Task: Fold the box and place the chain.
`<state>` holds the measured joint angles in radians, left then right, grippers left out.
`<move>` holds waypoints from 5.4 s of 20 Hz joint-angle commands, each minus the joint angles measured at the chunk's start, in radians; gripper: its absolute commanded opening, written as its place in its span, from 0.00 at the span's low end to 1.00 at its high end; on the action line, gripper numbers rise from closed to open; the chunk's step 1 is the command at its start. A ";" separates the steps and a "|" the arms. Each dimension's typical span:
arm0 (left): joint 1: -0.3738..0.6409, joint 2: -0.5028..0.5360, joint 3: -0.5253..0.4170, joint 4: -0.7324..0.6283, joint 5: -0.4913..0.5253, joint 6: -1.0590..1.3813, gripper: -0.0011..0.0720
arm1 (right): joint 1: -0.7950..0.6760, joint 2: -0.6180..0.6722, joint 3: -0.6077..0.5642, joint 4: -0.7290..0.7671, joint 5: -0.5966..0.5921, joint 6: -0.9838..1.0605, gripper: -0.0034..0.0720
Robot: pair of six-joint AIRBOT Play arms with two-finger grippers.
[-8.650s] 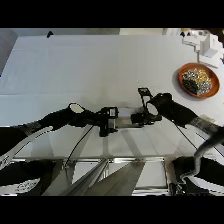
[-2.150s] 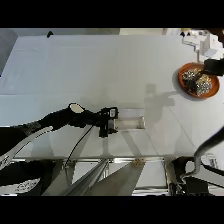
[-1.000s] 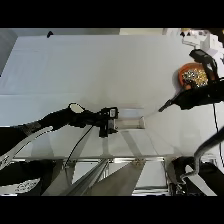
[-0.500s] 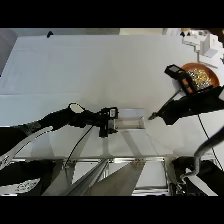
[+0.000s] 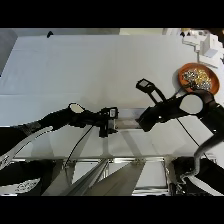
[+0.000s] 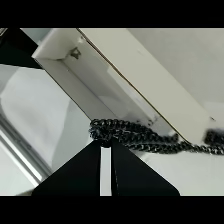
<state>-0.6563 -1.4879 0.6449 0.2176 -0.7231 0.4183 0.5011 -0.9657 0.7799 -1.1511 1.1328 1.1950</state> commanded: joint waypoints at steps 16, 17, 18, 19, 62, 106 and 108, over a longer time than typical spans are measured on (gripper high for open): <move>0.000 0.001 0.000 0.000 0.000 0.000 0.20 | 0.095 -0.041 -0.034 -0.113 -0.016 0.093 0.22; 0.000 0.001 0.000 0.000 0.000 0.000 0.20 | 0.079 -0.017 -0.034 -0.175 0.005 0.136 0.22; 0.000 0.001 0.001 0.000 0.001 0.000 0.20 | 0.052 0.002 -0.034 -0.232 0.030 0.172 0.23; 0.000 0.001 0.000 0.000 0.000 0.000 0.20 | 0.011 0.020 -0.034 -0.281 0.052 0.197 0.23; 0.000 0.001 0.000 0.000 0.000 0.000 0.20 | -0.114 -0.232 -0.136 -0.238 -0.175 0.502 0.32; 0.000 0.001 0.000 0.000 0.000 0.000 0.20 | 0.139 0.154 0.082 -0.061 -0.051 0.249 0.07; 0.000 0.001 0.000 0.000 0.000 0.000 0.20 | 0.174 0.102 0.082 -0.109 -0.054 0.268 0.07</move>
<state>-0.6563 -1.4879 0.6449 0.2176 -0.7231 0.4183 0.6090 -0.8078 0.8612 -1.1961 1.1149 1.4395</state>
